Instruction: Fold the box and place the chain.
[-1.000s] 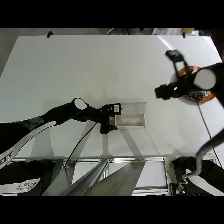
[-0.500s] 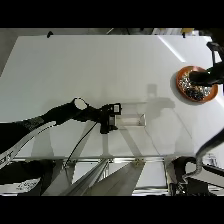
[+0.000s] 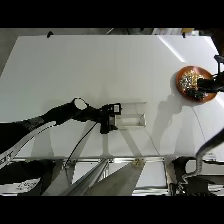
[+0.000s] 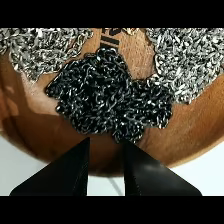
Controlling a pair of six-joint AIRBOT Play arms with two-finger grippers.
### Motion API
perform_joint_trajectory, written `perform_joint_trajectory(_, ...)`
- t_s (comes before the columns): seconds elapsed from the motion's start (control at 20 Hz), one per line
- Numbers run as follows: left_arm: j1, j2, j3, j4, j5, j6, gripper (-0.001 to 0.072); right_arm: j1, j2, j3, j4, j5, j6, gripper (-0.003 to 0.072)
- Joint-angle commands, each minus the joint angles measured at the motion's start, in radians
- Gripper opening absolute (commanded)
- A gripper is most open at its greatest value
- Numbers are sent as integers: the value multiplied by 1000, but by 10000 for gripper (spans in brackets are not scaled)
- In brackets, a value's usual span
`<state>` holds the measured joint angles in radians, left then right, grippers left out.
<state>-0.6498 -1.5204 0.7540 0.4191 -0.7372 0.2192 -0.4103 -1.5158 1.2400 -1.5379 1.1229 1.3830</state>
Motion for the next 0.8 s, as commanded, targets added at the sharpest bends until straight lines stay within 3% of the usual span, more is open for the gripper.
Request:
perform_joint_trajectory(0.0, 0, 1, 0, 0, 0, 0, 255, -6, -49, 0, 2, -21, 1, 233)
perform_joint_trajectory(0.3, 0, 1, 0, 0, 0, 0, 255, -6, -63, 0, 55, -72, 4, 233)
perform_joint_trajectory(0.75, 0, 1, 0, 0, 0, 0, 255, -6, -85, 0, 46, -48, 28, 213)
